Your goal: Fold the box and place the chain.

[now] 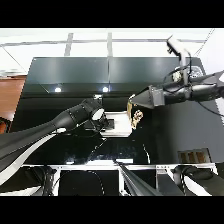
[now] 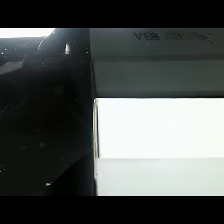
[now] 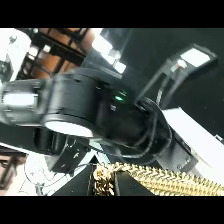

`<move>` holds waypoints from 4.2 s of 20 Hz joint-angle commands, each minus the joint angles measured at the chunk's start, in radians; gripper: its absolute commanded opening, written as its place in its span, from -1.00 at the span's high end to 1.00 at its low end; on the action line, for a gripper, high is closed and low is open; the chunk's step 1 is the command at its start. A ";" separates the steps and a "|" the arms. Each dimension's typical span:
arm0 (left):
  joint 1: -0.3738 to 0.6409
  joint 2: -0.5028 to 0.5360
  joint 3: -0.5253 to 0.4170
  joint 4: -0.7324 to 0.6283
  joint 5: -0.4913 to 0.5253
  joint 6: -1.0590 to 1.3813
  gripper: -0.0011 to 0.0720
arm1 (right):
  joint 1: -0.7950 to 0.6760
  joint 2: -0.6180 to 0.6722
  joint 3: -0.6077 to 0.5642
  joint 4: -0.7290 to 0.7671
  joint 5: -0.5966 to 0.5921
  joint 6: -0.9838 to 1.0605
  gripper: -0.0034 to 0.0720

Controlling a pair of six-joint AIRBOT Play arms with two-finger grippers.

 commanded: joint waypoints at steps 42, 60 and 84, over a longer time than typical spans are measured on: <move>0.000 0.000 0.000 0.001 0.003 0.000 0.89 | 0.007 -0.130 -0.430 -0.260 -0.488 -1.188 -1.00; 0.000 0.000 0.000 0.000 0.003 0.000 0.89 | 0.089 -0.214 -0.430 -0.319 -0.481 -1.340 -1.00; 0.000 0.000 0.000 0.000 0.000 0.000 0.89 | 0.056 -0.251 -0.421 -0.319 -0.444 -1.182 0.89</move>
